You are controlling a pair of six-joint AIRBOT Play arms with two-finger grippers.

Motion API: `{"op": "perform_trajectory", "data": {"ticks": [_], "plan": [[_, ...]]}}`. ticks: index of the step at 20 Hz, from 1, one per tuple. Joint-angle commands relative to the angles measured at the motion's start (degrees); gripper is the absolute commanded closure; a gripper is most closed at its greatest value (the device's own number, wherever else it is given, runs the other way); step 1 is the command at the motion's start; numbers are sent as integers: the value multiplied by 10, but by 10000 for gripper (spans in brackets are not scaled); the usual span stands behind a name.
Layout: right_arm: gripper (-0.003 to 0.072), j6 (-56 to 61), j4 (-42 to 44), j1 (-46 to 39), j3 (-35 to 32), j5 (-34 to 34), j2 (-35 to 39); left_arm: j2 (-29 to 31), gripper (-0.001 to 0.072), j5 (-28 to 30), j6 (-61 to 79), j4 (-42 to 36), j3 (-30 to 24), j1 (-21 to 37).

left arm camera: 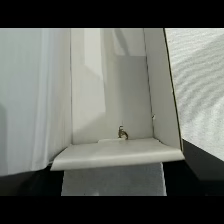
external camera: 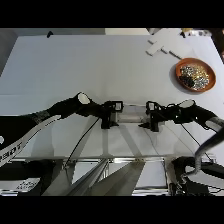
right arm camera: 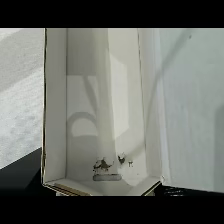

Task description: Fold the box and place the chain.

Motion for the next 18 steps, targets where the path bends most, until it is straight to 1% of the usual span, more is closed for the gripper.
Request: {"op": "perform_trajectory", "data": {"ticks": [1, 5, 8, 12, 13, 14, 16, 17, 18], "plan": [[225, 0, 0, 0, 0, 0, 0, 0, 455, 0, 0, 0, 0, 0], [227, 0, 4, 0, 0, 4, 0, 0, 455, 0, 0, 0, 0, 0], [225, 0, 5, 0, 0, -15, 0, 0, 455, 0, 0, 0, 0, 0], [228, 0, 4, 0, 0, -11, 0, 0, 455, 0, 0, 0, 0, 0], [250, 0, 1, 0, 0, -9, 0, 0, 455, 0, 0, 0, 0, 0], [323, 0, -6, 0, 0, -9, 0, 0, 455, 0, 0, 0, 0, 0], [322, 3, -10, 0, 0, -8, 0, 0, 455, 0, 0, 0, 0, 0], [239, 3, -11, 0, 0, -8, 0, 0, 455, 0, 0, 0, 0, 0], [68, 3, -12, 0, 0, -9, 3, 0, 455, 0, 0, 0, 0, 0]]}}
